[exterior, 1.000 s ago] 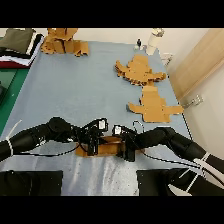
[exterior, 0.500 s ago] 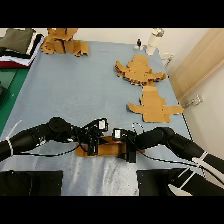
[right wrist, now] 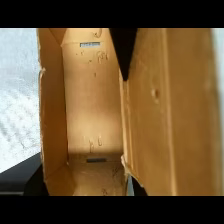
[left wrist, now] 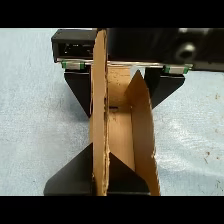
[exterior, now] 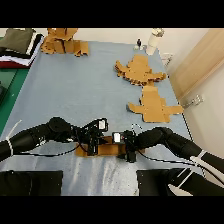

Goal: Fold the box.

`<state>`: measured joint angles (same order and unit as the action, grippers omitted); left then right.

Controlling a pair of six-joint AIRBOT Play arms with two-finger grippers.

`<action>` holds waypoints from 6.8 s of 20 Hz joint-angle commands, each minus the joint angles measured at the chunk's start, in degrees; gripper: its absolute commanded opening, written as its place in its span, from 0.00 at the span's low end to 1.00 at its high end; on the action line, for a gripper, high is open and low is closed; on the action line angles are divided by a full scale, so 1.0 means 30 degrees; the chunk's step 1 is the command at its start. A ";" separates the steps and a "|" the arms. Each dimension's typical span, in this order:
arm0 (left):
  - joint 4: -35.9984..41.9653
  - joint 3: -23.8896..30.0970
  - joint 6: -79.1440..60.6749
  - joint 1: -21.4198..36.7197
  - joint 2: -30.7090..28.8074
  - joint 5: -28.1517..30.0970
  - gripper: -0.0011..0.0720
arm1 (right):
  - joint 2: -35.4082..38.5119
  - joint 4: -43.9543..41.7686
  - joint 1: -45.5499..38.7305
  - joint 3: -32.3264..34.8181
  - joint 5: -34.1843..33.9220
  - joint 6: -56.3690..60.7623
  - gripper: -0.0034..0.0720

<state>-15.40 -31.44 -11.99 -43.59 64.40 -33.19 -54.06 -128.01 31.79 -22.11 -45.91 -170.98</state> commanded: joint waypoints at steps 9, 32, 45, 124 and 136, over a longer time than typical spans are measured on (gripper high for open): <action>-0.0007 -0.0015 -0.0007 0.0000 0.0007 0.0007 0.03 | -0.0058 0.0044 -0.0015 0.0015 -0.0219 -0.0255 0.71; 0.0000 -0.0015 -0.0007 0.0000 0.0007 0.0015 0.03 | -0.0087 -0.0619 -0.0838 0.0619 -0.0131 -0.0313 0.79; 0.0000 -0.0015 0.0000 0.0000 0.0007 0.0007 0.03 | -0.0044 -0.0707 -0.0801 0.0670 -0.0007 -0.0321 0.63; -0.5195 -0.1056 2.7860 0.0357 0.2098 0.2164 0.03 | -0.0044 -0.0408 -0.0641 0.0648 0.0124 -0.0313 0.63; -0.6040 -0.1173 2.7962 0.0393 0.2703 0.1049 0.03 | -0.0044 -0.0408 -0.0641 0.0648 0.0131 -0.0313 0.63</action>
<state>-32.77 -34.89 71.64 -42.46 72.05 -28.97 -54.17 -129.21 29.85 -20.12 -45.54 -171.92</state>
